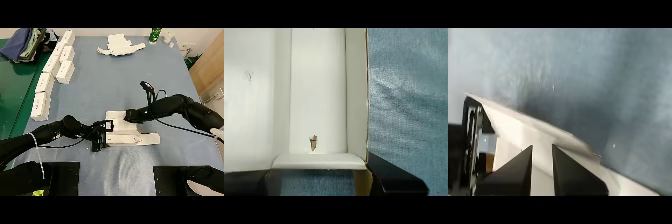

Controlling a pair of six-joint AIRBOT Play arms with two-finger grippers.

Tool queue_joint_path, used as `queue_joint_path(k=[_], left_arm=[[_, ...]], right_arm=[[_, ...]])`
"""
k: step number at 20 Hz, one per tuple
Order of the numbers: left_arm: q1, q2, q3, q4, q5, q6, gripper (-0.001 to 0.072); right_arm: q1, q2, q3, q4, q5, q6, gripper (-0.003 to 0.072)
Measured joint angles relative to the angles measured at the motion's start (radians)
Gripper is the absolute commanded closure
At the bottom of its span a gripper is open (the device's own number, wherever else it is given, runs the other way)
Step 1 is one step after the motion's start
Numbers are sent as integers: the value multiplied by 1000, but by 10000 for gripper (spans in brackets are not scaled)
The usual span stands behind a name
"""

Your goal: Fold the box.

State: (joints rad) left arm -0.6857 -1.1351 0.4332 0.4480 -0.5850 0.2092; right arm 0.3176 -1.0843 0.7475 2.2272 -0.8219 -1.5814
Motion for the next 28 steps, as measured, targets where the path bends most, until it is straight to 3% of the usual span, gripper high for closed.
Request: queue_joint_path(k=[6, 12, 22, 28], left_arm=[[0, 0, 0, 0, 0, -2, 251], [0, 0, 0, 0, 0, -1, 251], [0, 0, 0, 0, 1, 1, 251], [0, 0, 0, 2, 0, 3, 251]], right_arm=[[0, -155, 46, -2, 21, -14, 493], [3, -196, 23, -8, 16, -32, 493], [2, -188, -4, -24, 27, -35, 495], [0, -57, 14, -40, -14, -58, 494]])
